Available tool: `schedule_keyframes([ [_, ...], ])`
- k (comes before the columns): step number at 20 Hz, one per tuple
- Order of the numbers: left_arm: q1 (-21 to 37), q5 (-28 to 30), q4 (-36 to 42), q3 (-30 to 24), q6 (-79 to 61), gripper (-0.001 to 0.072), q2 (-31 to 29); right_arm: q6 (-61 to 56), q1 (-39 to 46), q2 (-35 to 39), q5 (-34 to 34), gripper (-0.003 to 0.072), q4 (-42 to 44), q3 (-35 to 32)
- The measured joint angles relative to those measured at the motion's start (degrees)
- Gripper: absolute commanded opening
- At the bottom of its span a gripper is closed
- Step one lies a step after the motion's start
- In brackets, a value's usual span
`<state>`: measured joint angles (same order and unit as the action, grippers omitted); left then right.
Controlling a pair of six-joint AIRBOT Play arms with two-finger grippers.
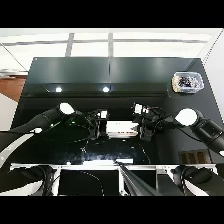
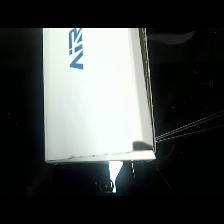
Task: Fold the box and place the chain.
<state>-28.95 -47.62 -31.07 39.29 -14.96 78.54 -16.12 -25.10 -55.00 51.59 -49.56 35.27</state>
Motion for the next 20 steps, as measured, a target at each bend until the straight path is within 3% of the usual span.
schedule_keyframes([
  [15,0.00,-0.02,-0.02,0.00,-0.02,0.0555,0.00,0.04,-2.69,-0.79,-2.16,0.0303,-0.20,-0.39],
  [16,0.00,-0.02,-0.02,0.00,-0.02,0.0555,0.00,0.04,-2.82,-0.81,-2.36,0.0289,-0.20,-0.39],
  [17,0.00,-0.02,-0.02,0.00,-0.02,0.0555,0.00,0.04,-2.93,-0.83,-2.49,0.0137,-0.22,-0.39],
  [20,0.00,-0.02,-0.02,0.00,-0.02,0.0555,0.00,0.13,-3.08,-0.81,-2.80,0.0143,-0.22,-0.39],
])
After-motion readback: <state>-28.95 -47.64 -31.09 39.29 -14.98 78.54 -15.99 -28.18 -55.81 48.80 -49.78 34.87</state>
